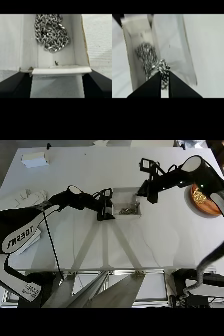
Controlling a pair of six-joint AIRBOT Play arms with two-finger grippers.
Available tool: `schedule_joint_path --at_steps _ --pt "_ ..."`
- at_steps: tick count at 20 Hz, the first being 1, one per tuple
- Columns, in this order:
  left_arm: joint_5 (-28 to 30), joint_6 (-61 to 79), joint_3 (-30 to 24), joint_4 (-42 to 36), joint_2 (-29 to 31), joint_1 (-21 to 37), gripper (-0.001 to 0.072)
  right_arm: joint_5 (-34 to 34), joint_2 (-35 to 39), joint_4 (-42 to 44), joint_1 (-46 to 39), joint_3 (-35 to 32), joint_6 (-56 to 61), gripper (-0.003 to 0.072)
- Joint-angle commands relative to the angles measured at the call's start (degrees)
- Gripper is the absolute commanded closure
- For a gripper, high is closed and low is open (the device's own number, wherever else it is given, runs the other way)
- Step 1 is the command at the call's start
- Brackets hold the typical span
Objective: Fold the box and place the chain.
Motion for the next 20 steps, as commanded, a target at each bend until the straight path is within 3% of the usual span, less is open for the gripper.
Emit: schedule_joint_path --at_steps 1,5,6,7,8,14,20 --pt "0.0 0.0 0.0 0.0 0.0 0.0 0.0428 -0.4 1.9 8.6 0.4 0.0 -2.6 0.0675" --pt "0.0 0.0 0.0 0.0 0.0 0.0 0.0428 -0.5 1.9 -2.0 2.5 0.0 -2.5 0.0671" --pt "0.0 0.0 0.0 0.0 0.0 0.0 0.0428 -0.5 1.9 -3.7 2.8 0.0 -2.3 0.0606" --pt "0.0 0.0 0.0 0.0 0.0 0.0 0.0428 -0.3 1.9 -4.5 2.9 0.0 -1.2 0.0383" --pt "0.0 0.0 0.0 0.0 0.0 0.0 0.0428 -0.3 1.9 -4.9 2.8 0.0 -1.0 0.0251" --pt "0.0 0.0 0.0 0.0 0.0 0.0 0.0428 -0.3 1.9 -11.1 1.4 0.0 0.1 0.0292" --pt "0.0 0.0 0.0 0.0 0.0 0.0 0.0428 1.7 0.2 -11.1 -8.2 0.0 -4.5 0.0352"
